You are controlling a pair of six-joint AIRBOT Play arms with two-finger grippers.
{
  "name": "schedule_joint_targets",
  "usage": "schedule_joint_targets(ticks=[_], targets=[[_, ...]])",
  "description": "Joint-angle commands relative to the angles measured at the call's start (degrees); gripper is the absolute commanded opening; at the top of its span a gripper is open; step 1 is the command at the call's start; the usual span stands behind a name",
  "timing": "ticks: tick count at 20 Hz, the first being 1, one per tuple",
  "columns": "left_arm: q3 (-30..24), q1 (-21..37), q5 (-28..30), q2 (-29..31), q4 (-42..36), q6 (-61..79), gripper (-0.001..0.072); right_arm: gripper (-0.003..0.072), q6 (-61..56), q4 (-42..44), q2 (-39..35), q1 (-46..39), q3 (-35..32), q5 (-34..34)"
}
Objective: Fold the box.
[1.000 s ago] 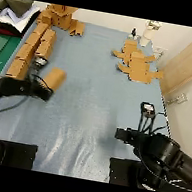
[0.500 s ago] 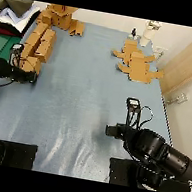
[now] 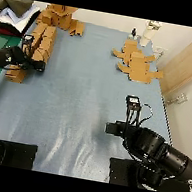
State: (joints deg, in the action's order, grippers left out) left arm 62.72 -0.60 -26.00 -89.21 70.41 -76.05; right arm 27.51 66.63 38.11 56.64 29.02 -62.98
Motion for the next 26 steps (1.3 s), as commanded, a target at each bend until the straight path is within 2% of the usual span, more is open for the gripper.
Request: schedule_joint_targets(ticks=[1, 4, 8, 11, 12, 13, 19, 23, 26], targets=[[4.90, -0.11, 0.76, -4.61, -0.04, 0.17, 0.0506, 0.0003, 0.04, -0.22, 0.04, -0.04, 0.07, 0.15], [7.17, -0.11, 0.94, -6.58, 0.15, 0.17, 0.0506, 0.0003, 0.02, -0.24, 0.04, -0.04, 0.07, 0.15], [7.21, -0.04, 0.74, -7.19, 1.31, 0.22, 0.0507, 0.0003, 0.02, -0.24, 0.04, -0.04, 0.07, 0.17], [7.23, -0.02, -1.66, -7.28, 3.54, 0.22, 0.0519, 0.0003, 0.02, -0.24, 0.04, -0.04, 0.07, 0.17], [7.23, -0.02, -2.47, -7.26, 3.78, 0.20, 0.0672, 0.0003, 0.02, -0.24, 0.04, -0.04, 0.07, 0.20], [7.26, -0.02, -3.39, -7.21, 3.76, 0.17, 0.0693, 0.0004, 0.02, -0.24, 0.04, -0.04, 0.07, 0.17], [10.38, 0.00, -9.92, -4.87, 4.61, 0.17, 0.0693, 0.0004, 0.02, -0.20, 0.04, -0.02, 0.07, 0.17], [10.86, 0.11, -11.58, -0.46, 5.25, 0.17, 0.0694, 0.0003, 0.02, 0.20, 0.04, -0.02, 0.07, 0.17], [10.91, 0.11, -16.83, 4.48, 5.22, 0.13, 0.0693, 0.0004, 0.07, 0.22, 0.04, -0.04, 0.07, 0.20]])
